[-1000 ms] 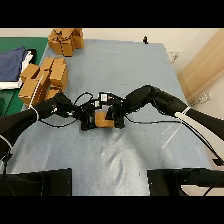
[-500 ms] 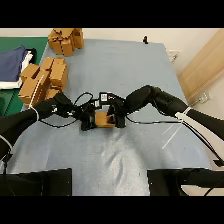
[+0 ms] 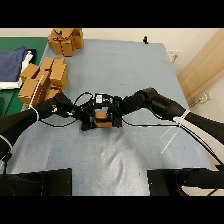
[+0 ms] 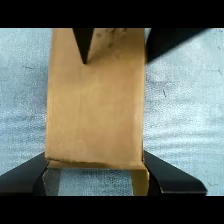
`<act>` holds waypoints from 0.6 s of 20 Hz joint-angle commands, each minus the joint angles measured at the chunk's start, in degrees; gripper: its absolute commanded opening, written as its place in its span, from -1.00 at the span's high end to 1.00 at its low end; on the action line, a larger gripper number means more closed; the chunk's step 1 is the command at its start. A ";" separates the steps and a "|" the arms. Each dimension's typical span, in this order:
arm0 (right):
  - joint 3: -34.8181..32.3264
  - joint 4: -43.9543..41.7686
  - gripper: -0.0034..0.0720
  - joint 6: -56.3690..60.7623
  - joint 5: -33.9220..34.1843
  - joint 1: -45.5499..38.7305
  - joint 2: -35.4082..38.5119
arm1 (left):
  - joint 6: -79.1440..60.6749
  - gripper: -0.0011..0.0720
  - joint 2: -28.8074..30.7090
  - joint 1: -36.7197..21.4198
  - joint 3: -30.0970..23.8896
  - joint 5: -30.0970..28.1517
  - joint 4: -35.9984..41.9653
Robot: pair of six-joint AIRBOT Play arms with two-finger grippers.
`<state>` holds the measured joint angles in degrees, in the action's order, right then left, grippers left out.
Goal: Fold the box.
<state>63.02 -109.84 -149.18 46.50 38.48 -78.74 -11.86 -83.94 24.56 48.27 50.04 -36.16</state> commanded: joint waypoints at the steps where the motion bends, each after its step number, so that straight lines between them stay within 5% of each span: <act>1: -0.04 1.88 0.33 2.36 2.54 0.57 0.46 | -0.09 0.20 -0.02 -0.02 -0.02 -0.04 -0.04; 12: -0.07 0.04 0.29 2.36 4.52 0.57 -2.73 | -0.09 0.20 -0.02 0.02 -0.02 0.04 -0.04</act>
<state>62.96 -109.08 -146.93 50.63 38.98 -80.77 -12.08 -83.94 24.56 48.27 50.00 -36.23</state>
